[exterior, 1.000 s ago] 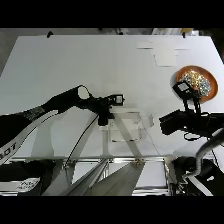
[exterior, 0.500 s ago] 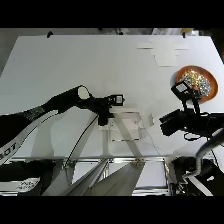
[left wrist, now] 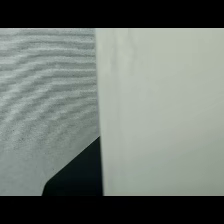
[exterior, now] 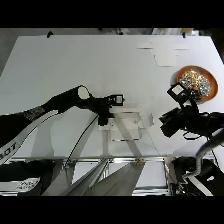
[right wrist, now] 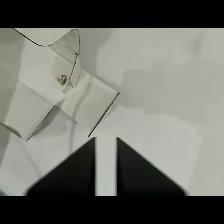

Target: Fold the box and place the chain.

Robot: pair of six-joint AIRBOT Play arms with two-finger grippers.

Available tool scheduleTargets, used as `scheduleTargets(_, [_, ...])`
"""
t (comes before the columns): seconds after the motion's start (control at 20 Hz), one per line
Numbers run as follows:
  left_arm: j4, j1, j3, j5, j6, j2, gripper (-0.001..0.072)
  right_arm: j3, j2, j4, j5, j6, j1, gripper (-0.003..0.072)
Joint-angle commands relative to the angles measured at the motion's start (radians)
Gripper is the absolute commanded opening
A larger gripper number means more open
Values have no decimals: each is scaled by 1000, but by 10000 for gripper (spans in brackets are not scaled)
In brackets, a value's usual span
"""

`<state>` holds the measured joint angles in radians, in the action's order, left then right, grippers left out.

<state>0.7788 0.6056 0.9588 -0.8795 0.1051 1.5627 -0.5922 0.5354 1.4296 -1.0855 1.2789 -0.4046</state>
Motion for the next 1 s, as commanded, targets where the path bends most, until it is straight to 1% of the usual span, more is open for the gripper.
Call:
scheduleTargets(0.0, [0, 0, 1, 0, 0, 0, 10, 1, 5, -34, 30, -172, 0, 16])
scheduleTargets(0.1, [0, 1, 1, 0, 0, 0, 10, 19, 18, -122, 25, -303, 0, 16])
scheduleTargets(0.2, [-1, 1, 1, 0, 0, 0, 10, 73, 35, -264, 37, -532, -4, 16])
scheduleTargets(0.3, [-1, 0, 1, 0, 0, 0, 10, 168, 52, -405, 148, -717, -39, 16])
scheduleTargets(0.35, [-1, 1, 1, 0, 0, 0, 10, 206, 72, -445, 180, -824, -68, 16])
scheduleTargets(0.45, [-1, 1, 1, 0, 0, 0, 10, 226, 121, -414, 170, -984, -137, 26])
scheduleTargets(0.5, [-1, 1, 1, 0, 0, 0, 10, 226, 143, -405, 170, -1001, -166, 129])
scheduleTargets(0.55, [-1, 0, 1, 0, 0, 0, 10, 226, 165, -406, 185, -1001, -188, 351])
scheduleTargets(0.6, [-1, 1, 1, 0, 0, 0, 10, 226, 182, -404, 204, -1001, -200, 475])
scheduleTargets(0.7, [-1, 0, 1, 0, 0, 0, 10, 226, 200, -341, 243, -1000, -232, 497])
scheduleTargets(0.75, [-1, 1, 1, 0, 0, -1, 10, 227, 203, -317, 255, -1000, -245, 544])
scheduleTargets(0.85, [-2, 0, 1, 0, 0, 0, 10, 228, 219, -294, 261, -999, -252, 546])
scheduleTargets(0.9, [-2, 0, 1, 0, 0, -1, 10, 228, 235, -268, 272, -999, -252, 565])
scheduleTargets(0.95, [-2, 1, 1, 0, 0, -1, 10, 228, 253, -240, 290, -999, -252, 640])
